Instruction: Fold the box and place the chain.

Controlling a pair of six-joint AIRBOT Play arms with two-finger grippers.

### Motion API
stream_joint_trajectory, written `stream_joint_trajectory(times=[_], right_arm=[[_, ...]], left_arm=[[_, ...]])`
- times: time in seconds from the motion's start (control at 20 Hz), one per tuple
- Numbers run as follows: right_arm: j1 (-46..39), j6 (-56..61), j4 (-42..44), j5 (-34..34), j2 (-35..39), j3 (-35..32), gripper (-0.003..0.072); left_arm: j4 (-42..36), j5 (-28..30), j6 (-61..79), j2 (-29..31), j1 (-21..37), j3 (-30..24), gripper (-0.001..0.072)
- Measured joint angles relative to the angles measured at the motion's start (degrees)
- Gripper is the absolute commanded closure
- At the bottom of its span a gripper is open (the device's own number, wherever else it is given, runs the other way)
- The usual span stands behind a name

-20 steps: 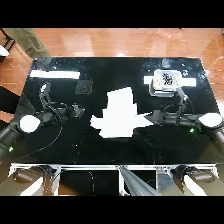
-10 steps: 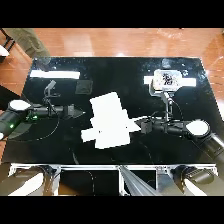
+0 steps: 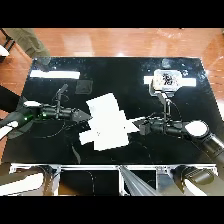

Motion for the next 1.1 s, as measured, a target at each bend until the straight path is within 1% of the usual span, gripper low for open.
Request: stream_joint_trajectory(times=[0.15,0.3,0.4,0.45,0.55,0.6,1.0,1.05,1.1], right_arm=[[0.0,0.2,0.1,0.2,0.0,0.0,0.0668],[0.0,0.5,0.1,0.2,0.0,0.0,0.0668],[0.0,0.6,0.0,0.2,0.0,0.0,0.0668],[0.0,0.6,0.0,0.3,0.0,0.0,0.0668],[0.0,0.6,-0.1,0.4,0.0,0.0,0.0668],[0.0,0.6,-0.2,0.4,0.0,0.0,0.0668],[0.0,0.6,-0.5,0.4,0.0,0.0,0.0668],[0.0,0.6,-0.6,0.4,0.0,0.0,0.0668],[0.0,0.6,-0.6,0.4,0.0,0.0,0.0668]], left_arm=[[-0.3,-3.0,4.0,-3.2,-3.1,2.9,0.0089],[3.6,-5.7,5.8,-6.3,-6.5,6.4,0.0095],[5.6,-6.8,6.3,-8.0,-8.0,7.8,0.0126],[6.2,-7.6,6.5,-8.7,-8.4,8.2,0.0162],[7.2,-8.1,6.9,-10.0,-9.0,8.8,0.0177],[7.4,-8.3,7.2,-10.4,-9.1,9.0,0.0210],[8.1,-8.8,9.6,-11.5,-9.4,9.4,0.0213],[8.2,-8.7,9.7,-11.5,-9.3,9.4,0.0226],[8.2,-8.7,9.9,-11.5,-9.2,9.5,0.0288]])
